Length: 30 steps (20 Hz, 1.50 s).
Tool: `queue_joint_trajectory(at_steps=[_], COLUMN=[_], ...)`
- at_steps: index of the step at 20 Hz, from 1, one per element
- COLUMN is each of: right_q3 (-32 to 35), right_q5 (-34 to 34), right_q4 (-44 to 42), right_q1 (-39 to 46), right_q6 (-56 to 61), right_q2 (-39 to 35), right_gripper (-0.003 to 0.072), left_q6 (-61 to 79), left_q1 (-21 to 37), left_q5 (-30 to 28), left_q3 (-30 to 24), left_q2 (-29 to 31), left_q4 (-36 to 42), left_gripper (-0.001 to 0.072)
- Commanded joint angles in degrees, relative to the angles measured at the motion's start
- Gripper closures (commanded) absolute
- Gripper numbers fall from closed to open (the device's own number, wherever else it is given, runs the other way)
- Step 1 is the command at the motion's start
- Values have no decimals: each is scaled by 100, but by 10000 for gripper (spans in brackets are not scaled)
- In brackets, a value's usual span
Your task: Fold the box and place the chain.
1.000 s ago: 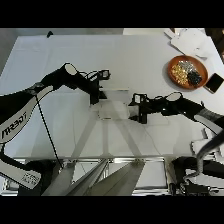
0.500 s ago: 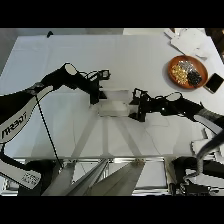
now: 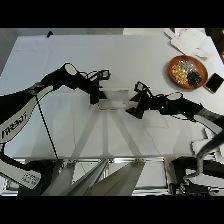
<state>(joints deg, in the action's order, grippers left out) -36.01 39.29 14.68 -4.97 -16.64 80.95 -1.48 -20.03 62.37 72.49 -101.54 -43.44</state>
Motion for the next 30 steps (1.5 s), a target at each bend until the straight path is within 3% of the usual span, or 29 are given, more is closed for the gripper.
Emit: queue_joint_trajectory(at_steps=[1,7,10,17,21,30], right_q3=[-7,-94,-466,-1058,-1366,-1716], right_q5=[-101,175,745,988,1027,1381], right_q4=[-131,-61,595,1043,1711,1493], right_q1=[0,162,278,291,308,308], right_q6=[-378,-785,-579,-411,212,-328], right_q2=[2,70,293,809,994,1021], right_gripper=[-8,-8,-8,-8,-8,-8], left_q6=[2,0,0,0,0,0], left_q1=[0,-2,-2,-2,-2,-2], left_q5=[0,0,0,0,2,0], left_q3=[-2,-2,-2,-2,-2,-2], left_q2=[-4,-4,-4,-4,-4,-4], left_q4=[0,0,0,0,0,0], left_gripper=[698,698,698,698,698,698])
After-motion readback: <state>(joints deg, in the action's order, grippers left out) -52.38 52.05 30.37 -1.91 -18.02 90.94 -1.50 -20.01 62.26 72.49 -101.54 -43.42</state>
